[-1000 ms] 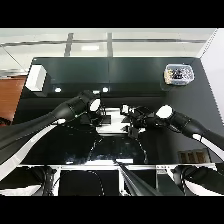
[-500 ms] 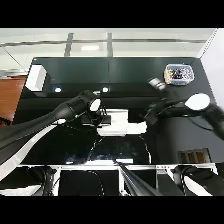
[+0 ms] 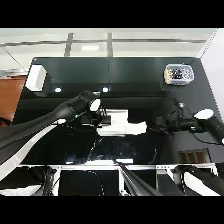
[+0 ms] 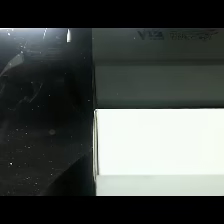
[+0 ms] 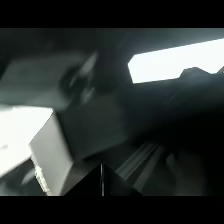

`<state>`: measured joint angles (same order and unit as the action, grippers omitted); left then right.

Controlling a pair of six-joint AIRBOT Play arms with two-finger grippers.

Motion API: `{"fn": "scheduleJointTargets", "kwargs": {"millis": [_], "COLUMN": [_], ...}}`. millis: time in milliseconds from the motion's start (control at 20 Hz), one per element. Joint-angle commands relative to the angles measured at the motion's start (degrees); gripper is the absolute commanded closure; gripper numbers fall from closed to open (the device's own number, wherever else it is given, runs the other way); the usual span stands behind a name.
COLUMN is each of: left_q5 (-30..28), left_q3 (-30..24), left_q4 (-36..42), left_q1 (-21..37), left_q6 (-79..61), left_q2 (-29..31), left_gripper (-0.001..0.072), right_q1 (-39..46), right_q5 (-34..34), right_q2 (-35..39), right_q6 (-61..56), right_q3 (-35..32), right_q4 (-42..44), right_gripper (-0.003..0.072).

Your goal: Fold the box and place the chain.

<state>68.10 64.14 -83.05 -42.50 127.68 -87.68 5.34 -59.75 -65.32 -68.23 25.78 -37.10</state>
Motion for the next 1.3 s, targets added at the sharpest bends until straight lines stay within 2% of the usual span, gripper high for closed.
{"fn": "scheduleJointTargets", "kwargs": {"millis": [0, 150, 300, 350, 400, 450, 550, 750, 800, 850, 900, 950, 1000, 1250], "left_q5": [-0.1, 0.0, -0.1, -0.1, -0.1, -0.1, -0.1, -0.1, -0.1, -0.1, -0.1, -0.1, -0.1, -0.1], "left_q3": [0.0, 0.0, 0.0, 0.0, 0.0, 0.0, 0.0, 0.0, 0.0, 0.0, 0.0, 0.0, 0.0, 0.0], "left_q4": [0.0, 0.0, 0.0, 0.0, 0.0, 0.0, 0.0, 0.0, 0.0, 0.0, 0.0, 0.0, 0.0, 0.0], "left_q1": [0.0, 0.0, 0.0, 0.0, 0.0, 0.0, 0.0, 0.0, 0.0, 0.0, 0.0, 0.0, 0.0, 0.0], "left_q6": [0.0, 0.0, 0.0, 0.0, 0.0, 0.0, 0.0, 0.0, 0.0, 0.0, 0.0, 0.0, 0.0, 0.0], "left_q2": [0.0, 0.0, 0.0, 0.0, 0.0, 0.0, 0.0, 0.0, 0.0, 0.0, 0.0, 0.0, 0.0, 0.0], "left_gripper": [0.0684, 0.0684, 0.0684, 0.0684, 0.0684, 0.0684, 0.0684, 0.0684, 0.0684, 0.0684, 0.0684, 0.0684, 0.0684, 0.0684], "right_q1": [-8.0, -13.1, -13.2, -13.2, -13.3, -13.5, -14.4, -18.8, -19.7, -20.5, -21.4, -22.3, -23.2, -29.0], "right_q5": [0.0, 2.2, -4.1, -6.3, -8.1, -9.2, -9.1, -4.5, -4.2, -4.1, -4.1, -4.0, -3.7, 0.9], "right_q2": [-7.7, -10.1, -10.1, -10.1, -10.1, -10.1, -10.1, -10.1, -10.1, -10.1, -10.1, -10.1, -10.1, -10.3], "right_q6": [9.0, 10.7, 12.8, 12.8, 12.7, 12.7, 12.4, 8.3, 7.7, 6.4, 5.3, 3.7, 1.8, -9.2], "right_q3": [-0.9, 3.1, 10.3, 12.5, 14.1, 15.2, 16.3, 16.5, 17.0, 17.7, 18.6, 19.5, 20.3, 23.3], "right_q4": [10.0, 10.3, 9.7, 9.5, 9.5, 9.5, 9.7, 9.4, 9.2, 8.4, 6.9, 4.7, 2.4, -8.3], "right_gripper": [0.0672, 0.0672, 0.067, 0.058, 0.0307, 0.0206, 0.0207, 0.0212, 0.0285, 0.0287, 0.0287, 0.036, 0.0383, 0.0383]}}
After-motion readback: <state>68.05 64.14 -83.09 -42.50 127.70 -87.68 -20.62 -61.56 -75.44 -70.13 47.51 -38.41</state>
